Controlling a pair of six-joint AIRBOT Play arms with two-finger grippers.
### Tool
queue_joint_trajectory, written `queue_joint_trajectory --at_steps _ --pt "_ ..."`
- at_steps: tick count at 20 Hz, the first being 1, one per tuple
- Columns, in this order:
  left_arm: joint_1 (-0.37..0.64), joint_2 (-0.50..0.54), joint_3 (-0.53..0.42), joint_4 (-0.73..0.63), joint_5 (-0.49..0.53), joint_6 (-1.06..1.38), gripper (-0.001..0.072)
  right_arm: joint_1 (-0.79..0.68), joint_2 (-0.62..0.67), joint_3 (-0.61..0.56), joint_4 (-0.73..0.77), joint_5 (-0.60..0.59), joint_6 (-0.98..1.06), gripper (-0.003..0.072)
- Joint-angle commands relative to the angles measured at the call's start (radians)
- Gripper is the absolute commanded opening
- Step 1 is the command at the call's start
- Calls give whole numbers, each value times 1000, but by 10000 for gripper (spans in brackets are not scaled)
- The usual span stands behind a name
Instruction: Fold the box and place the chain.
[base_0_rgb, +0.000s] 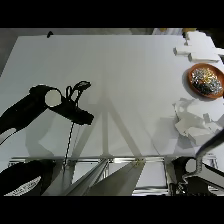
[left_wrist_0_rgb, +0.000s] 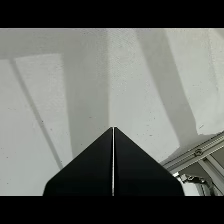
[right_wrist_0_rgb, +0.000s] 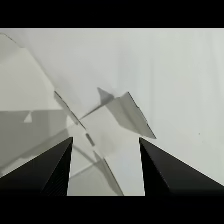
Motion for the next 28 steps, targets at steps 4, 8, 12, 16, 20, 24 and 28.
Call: queue_joint_trajectory --at_steps 4,8,12,16,20,24,28 --pt "-1 0 0 -2 0 0 9 -94 -156 9 -33 34 -166 455" --pt "-1 0 0 -2 0 0 9 -94 -239 9 -107 22 -196 454" --pt "-1 0 0 -2 0 0 9 -93 -318 9 -103 34 -198 319" --pt "-1 0 0 -2 0 0 9 -70 -318 9 -81 118 -211 14" --pt "-1 0 0 -2 0 0 9 74 -196 9 37 106 -211 14" --pt "-1 0 0 -2 0 0 9 241 -22 -31 315 80 -223 13" --pt "-1 0 0 -2 0 0 9 402 258 -295 486 -82 -220 13"
